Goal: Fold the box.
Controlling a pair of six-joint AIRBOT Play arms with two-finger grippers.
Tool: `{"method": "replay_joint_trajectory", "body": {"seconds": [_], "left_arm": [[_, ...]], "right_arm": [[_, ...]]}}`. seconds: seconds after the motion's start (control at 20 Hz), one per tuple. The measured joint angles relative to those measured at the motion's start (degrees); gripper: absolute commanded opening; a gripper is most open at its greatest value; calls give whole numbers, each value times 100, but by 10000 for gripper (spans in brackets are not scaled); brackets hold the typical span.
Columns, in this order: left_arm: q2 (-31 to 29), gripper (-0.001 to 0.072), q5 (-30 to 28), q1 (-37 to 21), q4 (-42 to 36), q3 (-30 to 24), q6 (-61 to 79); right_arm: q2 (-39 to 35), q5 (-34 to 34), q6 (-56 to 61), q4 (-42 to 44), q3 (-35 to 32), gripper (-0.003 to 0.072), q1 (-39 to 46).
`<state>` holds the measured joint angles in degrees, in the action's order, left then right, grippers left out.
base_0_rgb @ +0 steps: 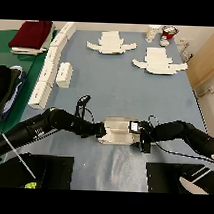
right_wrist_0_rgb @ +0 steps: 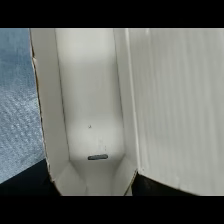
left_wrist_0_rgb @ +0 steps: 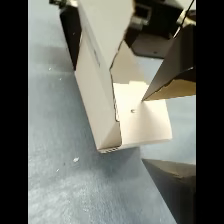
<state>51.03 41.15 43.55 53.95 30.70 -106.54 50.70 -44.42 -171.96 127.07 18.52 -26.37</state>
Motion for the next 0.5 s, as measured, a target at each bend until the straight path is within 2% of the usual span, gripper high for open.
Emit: {"method": "replay_joint_trajectory", "body": {"seconds": [0.15, 0.5], "left_arm": [[299, 528, 101, 459, 887, 404, -933], [1250, 528, 833, 1196, 2004, 1416, -2164]], "right_arm": [[0, 0, 2, 2, 0, 459, 0], [0, 0, 0, 0, 0, 459, 0]]}}
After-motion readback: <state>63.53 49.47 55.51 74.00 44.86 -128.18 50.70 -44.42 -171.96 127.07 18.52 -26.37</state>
